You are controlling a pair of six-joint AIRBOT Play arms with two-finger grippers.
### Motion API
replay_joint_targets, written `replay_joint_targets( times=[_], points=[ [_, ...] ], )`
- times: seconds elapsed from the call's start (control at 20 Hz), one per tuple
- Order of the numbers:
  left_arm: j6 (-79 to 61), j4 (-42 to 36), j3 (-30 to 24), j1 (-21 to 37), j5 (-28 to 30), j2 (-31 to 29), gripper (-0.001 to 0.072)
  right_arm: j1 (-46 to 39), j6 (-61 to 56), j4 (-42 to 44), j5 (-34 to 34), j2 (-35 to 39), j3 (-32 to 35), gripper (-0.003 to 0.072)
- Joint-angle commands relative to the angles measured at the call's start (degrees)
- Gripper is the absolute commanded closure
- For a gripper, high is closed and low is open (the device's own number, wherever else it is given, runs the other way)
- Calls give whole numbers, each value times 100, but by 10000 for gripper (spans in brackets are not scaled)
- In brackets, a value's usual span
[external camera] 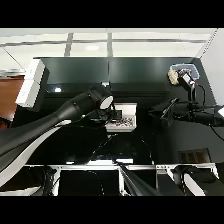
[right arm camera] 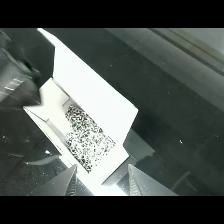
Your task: Fold the box and place the chain.
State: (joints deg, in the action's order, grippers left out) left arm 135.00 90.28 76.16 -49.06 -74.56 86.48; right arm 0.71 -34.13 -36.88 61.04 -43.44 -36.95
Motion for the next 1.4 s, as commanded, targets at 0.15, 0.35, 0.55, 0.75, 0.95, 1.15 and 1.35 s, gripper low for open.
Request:
replay_joint_targets(
  times=[0.15,0.35,0.55,0.75,0.95,1.15,1.35],
  points=[
    [-518,2435,-719,42,-1460,-1541,266,0,-4,-26,20,-2,0,302],
    [-424,2092,-2472,1351,-905,-2728,266,0,-122,-26,-83,-2,0,302],
    [-2697,-1443,-3877,2968,1429,-3073,266,0,-409,-24,-245,-2,0,302],
    [-8168,-4894,-4070,3348,1757,-2422,266,0,-625,-26,-317,-2,0,302],
    [-11215,-5219,-4065,2981,1755,-1827,196,0,-802,-26,-323,-2,0,302],
    [-13682,-5143,-3989,2564,1843,-1639,-3,0,-940,-26,-326,-2,0,303],
    [-14185,-5213,-3744,2706,2531,-1349,-3,0,-1056,-26,-326,-2,0,302]
  ],
)
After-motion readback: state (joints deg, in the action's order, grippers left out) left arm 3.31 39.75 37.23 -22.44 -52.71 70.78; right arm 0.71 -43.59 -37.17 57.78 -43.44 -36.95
